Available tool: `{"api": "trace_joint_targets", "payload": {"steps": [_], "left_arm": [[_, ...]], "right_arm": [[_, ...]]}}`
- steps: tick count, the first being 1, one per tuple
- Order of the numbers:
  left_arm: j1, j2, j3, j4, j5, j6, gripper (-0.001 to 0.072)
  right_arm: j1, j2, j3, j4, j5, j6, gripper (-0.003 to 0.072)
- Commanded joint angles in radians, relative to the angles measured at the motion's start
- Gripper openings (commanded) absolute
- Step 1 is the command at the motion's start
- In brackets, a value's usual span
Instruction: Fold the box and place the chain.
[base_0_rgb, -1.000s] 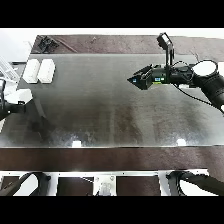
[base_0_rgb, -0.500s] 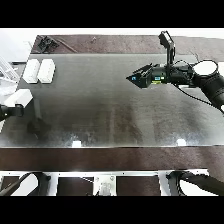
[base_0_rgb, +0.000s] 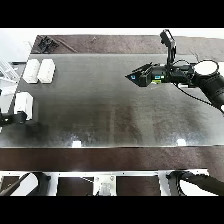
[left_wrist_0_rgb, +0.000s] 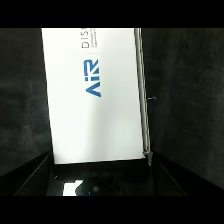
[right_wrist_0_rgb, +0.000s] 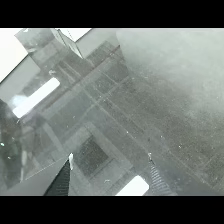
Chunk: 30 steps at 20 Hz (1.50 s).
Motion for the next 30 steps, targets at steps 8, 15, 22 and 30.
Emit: {"api": "trace_joint_targets", "payload": {"steps": [8, 15, 22, 30], "left_arm": [[0.002, 0.282, 0.168, -0.27, -0.173, 0.088, 0.0291], [-0.229, 0.286, 0.148, -0.75, -0.151, 0.437, 0.0018], [-0.65, 0.286, -0.026, -0.75, 0.282, 0.506, 0.0018], [-0.778, 0.286, -0.27, -0.762, 0.378, 0.586, 0.0019]], "right_arm": [[-0.001, 0.005, 0.001, 0.016, -0.052, 0.043, 0.0313], [-0.057, 0.099, -0.007, -0.01, -0.187, 0.049, 0.0017], [-0.14, 0.309, -0.28, -0.105, -0.354, 0.041, 0.0016], [-0.14, 0.68, -0.74, -0.126, -0.567, -0.038, 0.0016]]}}
